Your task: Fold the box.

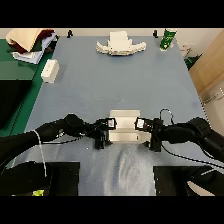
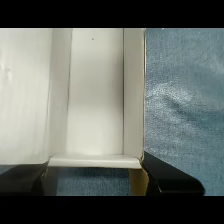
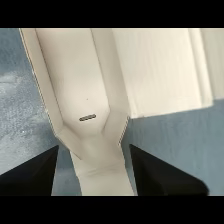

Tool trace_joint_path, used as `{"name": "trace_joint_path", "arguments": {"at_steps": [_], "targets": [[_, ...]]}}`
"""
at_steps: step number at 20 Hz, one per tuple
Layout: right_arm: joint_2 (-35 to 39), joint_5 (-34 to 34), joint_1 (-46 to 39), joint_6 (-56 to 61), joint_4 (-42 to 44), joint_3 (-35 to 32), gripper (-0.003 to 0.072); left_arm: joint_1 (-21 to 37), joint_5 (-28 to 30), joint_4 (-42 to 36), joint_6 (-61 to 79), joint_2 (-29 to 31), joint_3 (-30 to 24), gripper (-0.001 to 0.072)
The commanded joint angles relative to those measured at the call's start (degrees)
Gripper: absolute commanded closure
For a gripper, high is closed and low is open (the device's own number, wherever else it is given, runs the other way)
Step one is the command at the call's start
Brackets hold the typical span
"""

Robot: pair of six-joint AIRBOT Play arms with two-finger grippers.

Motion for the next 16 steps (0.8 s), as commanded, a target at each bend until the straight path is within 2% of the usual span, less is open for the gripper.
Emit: {"name": "trace_joint_path", "arguments": {"at_steps": [1,3,6,8,10,16], "targets": [[-2.84,4.2,2.71,-3.1,-0.57,-0.39,0.0022,0.02,0.02,0.0,0.07,0.02,0.04,0.0201],[-3.1,4.85,3.65,-3.13,-0.9,-0.37,0.0226,0.02,0.02,0.0,0.07,0.02,0.04,0.0201],[-3.1,5.49,3.87,-4.11,-1.05,-0.37,0.0397,0.02,0.0,0.0,0.07,0.02,0.04,0.0201],[-3.1,5.7,3.89,-4.13,-1.05,-0.37,0.0427,0.02,0.0,0.0,0.07,0.02,0.04,0.0201],[-3.1,6.16,3.89,-5.14,-1.05,-0.37,0.0532,0.02,0.0,0.0,0.07,0.02,0.04,0.0201],[-3.13,8.61,3.98,-6.64,-0.92,-0.37,0.0532,0.02,0.0,0.0,0.07,0.02,0.04,0.0201]]}}
